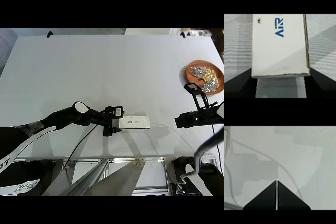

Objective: Fold the box and place the chain.

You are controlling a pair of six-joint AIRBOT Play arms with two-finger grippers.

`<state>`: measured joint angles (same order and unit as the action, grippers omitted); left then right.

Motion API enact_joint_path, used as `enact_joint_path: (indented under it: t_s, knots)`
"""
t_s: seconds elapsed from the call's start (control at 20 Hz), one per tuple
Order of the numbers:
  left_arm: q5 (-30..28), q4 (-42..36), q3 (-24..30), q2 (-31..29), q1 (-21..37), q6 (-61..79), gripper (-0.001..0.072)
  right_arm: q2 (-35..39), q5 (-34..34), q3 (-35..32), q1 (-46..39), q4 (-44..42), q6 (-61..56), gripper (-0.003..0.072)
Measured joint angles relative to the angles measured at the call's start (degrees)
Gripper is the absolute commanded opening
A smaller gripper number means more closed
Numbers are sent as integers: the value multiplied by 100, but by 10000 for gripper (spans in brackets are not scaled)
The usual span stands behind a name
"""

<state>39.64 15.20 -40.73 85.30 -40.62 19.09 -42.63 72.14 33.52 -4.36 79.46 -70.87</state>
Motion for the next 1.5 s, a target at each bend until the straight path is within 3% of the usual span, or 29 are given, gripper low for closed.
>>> enact_joint_path:
  t_s: [0.05,0.1,0.35,0.65,0.85,1.1,1.5]
  knots:
    - [-11,-2,0,0,0,2,164,0,2,0,0,0,0,17]
    - [-17,-7,0,0,0,2,12,0,2,0,0,0,0,17]
    - [4,28,2,-284,59,-326,1,0,4,0,0,0,0,17]
    - [-39,785,2,-1609,734,-1572,1,0,4,0,0,0,0,17]
    - [-50,1733,2,-2618,1770,-2881,1,0,4,0,0,0,0,17]
    - [-52,2763,4,-3630,3519,-4277,1,0,7,0,0,0,0,17]
    - [-37,3364,28,-3908,5987,-5764,1,0,9,0,0,0,0,17]
